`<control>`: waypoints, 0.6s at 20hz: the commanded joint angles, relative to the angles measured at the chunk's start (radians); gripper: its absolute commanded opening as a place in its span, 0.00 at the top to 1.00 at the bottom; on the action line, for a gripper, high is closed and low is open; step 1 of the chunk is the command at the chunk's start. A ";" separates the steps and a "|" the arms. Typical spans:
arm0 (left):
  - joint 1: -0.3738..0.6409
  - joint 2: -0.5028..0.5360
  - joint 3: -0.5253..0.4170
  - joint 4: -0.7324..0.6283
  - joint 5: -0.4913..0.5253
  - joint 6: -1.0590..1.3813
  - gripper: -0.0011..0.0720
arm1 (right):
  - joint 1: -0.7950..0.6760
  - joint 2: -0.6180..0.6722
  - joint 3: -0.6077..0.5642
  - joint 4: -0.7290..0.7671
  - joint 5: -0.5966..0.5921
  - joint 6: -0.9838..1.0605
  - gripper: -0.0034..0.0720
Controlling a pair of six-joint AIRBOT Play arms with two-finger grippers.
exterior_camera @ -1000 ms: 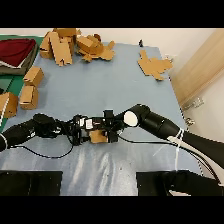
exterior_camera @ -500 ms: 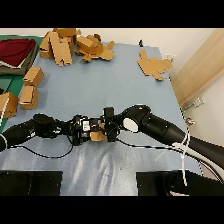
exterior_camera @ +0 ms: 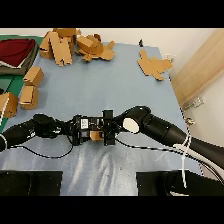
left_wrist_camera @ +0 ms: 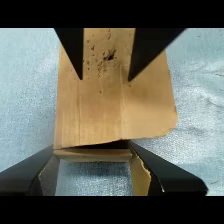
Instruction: Fold the box.
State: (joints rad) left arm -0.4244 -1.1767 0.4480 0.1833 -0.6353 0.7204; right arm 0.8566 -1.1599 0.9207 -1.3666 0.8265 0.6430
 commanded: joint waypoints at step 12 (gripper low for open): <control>0.000 0.000 0.000 0.000 0.000 0.000 0.27 | 0.042 -0.047 -0.004 -0.071 -0.068 0.013 0.45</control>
State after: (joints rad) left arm -0.4244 -1.1767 0.4480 0.1833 -0.6353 0.7204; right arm 0.8921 -1.1927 0.9165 -1.4044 0.7868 0.6518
